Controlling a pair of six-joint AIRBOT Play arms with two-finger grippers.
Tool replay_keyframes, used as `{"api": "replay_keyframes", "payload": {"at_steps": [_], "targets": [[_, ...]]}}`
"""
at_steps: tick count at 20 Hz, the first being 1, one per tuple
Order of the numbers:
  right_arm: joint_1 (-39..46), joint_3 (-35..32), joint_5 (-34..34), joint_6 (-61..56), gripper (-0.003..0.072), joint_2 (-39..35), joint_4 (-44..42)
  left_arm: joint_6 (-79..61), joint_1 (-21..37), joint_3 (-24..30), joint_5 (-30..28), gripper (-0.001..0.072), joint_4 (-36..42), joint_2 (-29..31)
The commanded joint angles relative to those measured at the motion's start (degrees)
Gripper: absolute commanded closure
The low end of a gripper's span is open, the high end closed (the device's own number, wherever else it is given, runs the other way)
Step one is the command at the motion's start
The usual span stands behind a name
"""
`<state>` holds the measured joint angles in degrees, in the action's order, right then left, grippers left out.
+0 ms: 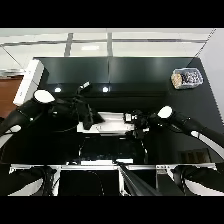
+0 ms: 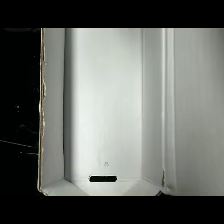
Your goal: Fold the box and place the chain.
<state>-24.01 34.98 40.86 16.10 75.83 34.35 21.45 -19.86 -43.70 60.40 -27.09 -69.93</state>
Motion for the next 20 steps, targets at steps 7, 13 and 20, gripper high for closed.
{"api": "replay_keyframes", "payload": {"at_steps": [7,13,20], "targets": [[-0.1,0.0,0.5,0.2,0.0462,0.0,0.2,4.2,-4.0,0.0,-20.4,0.0683,-8.0,-7.5],[-0.1,0.0,0.4,0.2,0.0461,0.0,0.1,5.2,-2.1,-1.8,-8.3,0.0683,-10.3,-9.5],[-0.1,0.0,-0.5,-0.3,0.0461,0.0,-0.3,13.6,8.3,-7.7,-1.3,0.0685,-14.1,0.8]]}}
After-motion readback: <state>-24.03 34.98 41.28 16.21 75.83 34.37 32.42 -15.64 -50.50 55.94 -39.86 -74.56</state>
